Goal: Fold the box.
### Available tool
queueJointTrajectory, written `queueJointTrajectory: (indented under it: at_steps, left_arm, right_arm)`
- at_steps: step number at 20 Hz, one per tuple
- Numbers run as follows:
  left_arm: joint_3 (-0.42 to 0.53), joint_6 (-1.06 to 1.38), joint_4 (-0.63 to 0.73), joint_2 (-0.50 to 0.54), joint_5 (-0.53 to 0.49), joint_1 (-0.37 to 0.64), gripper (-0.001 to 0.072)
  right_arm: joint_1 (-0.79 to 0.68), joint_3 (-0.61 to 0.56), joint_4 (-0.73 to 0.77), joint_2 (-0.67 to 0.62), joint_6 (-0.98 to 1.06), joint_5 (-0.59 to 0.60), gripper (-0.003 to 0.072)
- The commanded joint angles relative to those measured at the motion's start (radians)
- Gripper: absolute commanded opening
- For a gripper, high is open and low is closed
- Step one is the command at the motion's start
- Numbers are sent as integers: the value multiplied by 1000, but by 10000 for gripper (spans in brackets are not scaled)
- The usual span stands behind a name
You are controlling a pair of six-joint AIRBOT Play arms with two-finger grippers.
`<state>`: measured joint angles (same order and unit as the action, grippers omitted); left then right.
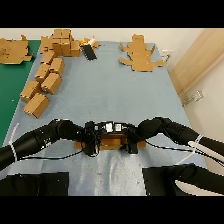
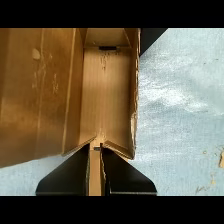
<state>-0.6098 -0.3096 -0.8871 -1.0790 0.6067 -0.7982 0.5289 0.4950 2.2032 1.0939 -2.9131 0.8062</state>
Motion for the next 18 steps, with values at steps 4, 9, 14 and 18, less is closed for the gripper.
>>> queueJointTrajectory:
  at_steps: [4, 9, 14, 18]
  left_arm:
    - [0, 4, 16, -2, -6, 0, 102]
    - [0, 3, 43, -6, -5, 0, 249]
    - [0, 3, 57, -6, -5, 0, 251]
    - [0, 3, 58, -6, -5, 0, 252]
  right_arm:
    - [0, 1, 0, 0, 0, 0, 437]
    - [0, 1, 0, 0, 0, 0, 437]
    - [0, 1, 0, 0, 0, 0, 437]
    - [0, 1, 0, 0, 0, 0, 437]
